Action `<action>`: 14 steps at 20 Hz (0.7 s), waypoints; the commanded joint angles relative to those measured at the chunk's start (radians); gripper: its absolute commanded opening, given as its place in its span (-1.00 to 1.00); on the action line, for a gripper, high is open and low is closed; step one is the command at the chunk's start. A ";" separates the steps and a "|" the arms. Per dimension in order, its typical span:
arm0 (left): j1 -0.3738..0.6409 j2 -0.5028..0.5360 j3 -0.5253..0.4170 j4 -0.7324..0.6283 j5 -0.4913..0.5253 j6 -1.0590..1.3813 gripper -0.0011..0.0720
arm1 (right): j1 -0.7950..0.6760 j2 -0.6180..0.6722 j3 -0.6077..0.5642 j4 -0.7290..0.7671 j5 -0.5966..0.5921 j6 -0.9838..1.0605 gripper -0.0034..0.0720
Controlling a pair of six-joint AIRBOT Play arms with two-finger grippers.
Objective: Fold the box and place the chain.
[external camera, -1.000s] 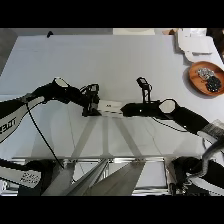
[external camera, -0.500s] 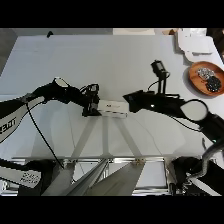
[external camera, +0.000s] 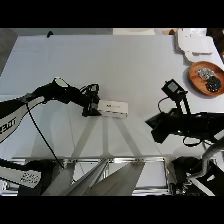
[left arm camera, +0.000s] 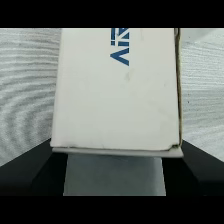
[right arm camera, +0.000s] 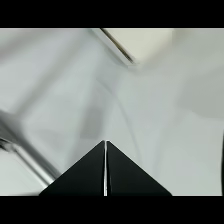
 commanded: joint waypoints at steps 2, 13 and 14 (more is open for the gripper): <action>0.001 0.001 0.001 0.000 0.000 0.000 -0.26 | 0.000 0.013 0.001 -0.556 0.122 0.348 -0.87; 0.001 0.000 0.001 -0.025 0.001 0.000 -0.27 | 0.000 -0.007 0.001 -0.641 -0.137 0.463 -0.87; 0.001 0.001 0.000 -0.023 0.002 0.000 -0.37 | 0.000 -0.016 0.001 -0.641 -0.137 0.463 -0.87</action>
